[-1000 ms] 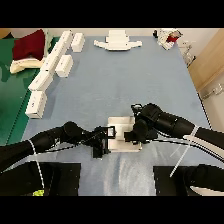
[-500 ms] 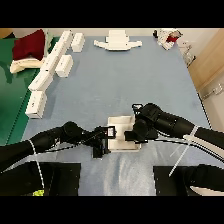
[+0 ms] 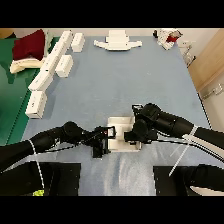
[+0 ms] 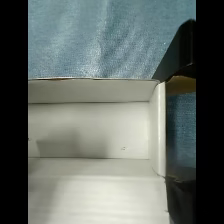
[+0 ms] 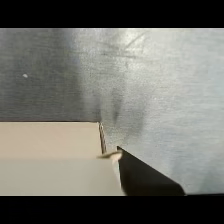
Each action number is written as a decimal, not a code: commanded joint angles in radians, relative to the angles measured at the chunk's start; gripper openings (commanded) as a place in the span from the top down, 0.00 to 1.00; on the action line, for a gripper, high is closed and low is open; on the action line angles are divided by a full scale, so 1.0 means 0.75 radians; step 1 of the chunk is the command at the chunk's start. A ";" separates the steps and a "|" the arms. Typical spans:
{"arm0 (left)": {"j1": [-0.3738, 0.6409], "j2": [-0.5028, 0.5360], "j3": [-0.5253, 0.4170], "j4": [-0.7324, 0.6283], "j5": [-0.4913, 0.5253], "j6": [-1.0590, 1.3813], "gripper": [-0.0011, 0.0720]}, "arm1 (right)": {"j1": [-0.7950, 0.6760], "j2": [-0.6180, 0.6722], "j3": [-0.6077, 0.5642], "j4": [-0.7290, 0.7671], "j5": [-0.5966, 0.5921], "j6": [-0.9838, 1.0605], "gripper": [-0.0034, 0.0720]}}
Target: Fold the box.
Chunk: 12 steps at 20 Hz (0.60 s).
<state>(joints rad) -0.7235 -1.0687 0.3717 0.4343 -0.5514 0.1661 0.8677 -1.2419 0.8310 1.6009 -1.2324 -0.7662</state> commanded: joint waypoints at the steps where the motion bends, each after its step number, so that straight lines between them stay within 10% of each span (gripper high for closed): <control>1: 0.001 0.000 0.002 -0.001 0.000 -0.002 0.35 | 0.001 0.001 0.001 0.007 0.001 0.002 0.39; 6: 0.001 0.000 0.002 -0.001 0.000 -0.002 0.35 | 0.001 0.001 0.001 0.007 -0.046 0.002 0.93; 9: 0.001 0.000 0.002 -0.001 0.000 -0.002 0.35 | 0.001 0.001 0.001 0.008 -0.048 -0.003 0.95; 10: 0.001 0.000 0.002 -0.001 0.000 -0.002 0.35 | 0.001 0.001 0.001 0.017 -0.048 -0.003 0.90; 12: 0.001 0.000 0.002 -0.001 0.000 -0.002 0.35 | 0.001 0.001 0.001 0.043 -0.049 -0.005 0.29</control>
<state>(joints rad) -0.7235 -1.0687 0.3717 0.4335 -0.5518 0.1642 0.8677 -1.2419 0.8310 1.6131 -1.2724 -0.7677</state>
